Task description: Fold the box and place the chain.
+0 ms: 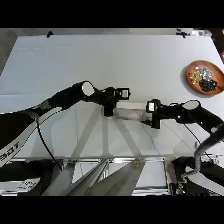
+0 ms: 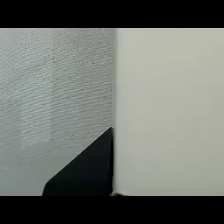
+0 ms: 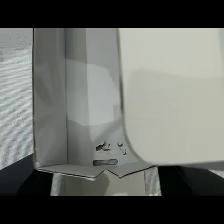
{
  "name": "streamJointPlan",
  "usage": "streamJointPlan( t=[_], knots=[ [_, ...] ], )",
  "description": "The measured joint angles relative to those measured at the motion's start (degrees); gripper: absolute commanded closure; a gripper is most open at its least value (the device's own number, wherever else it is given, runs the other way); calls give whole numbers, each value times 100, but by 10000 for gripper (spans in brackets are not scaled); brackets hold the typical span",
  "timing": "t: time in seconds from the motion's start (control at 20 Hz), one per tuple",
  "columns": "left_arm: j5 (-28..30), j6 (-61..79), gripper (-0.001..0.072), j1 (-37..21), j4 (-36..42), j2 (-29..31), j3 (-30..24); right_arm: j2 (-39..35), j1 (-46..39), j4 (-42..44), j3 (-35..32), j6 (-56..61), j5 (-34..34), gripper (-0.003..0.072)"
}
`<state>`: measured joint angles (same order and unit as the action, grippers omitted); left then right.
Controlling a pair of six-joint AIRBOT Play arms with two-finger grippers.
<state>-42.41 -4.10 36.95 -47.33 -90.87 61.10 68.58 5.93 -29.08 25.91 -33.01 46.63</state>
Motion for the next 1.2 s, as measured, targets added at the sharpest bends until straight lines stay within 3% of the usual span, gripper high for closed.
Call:
streamJointPlan(
  t=[1.2],
  knots=[
    [26,-4,694,4,20,-2,-2,96,87,-219,2,-195,-566,120]
  ],
)
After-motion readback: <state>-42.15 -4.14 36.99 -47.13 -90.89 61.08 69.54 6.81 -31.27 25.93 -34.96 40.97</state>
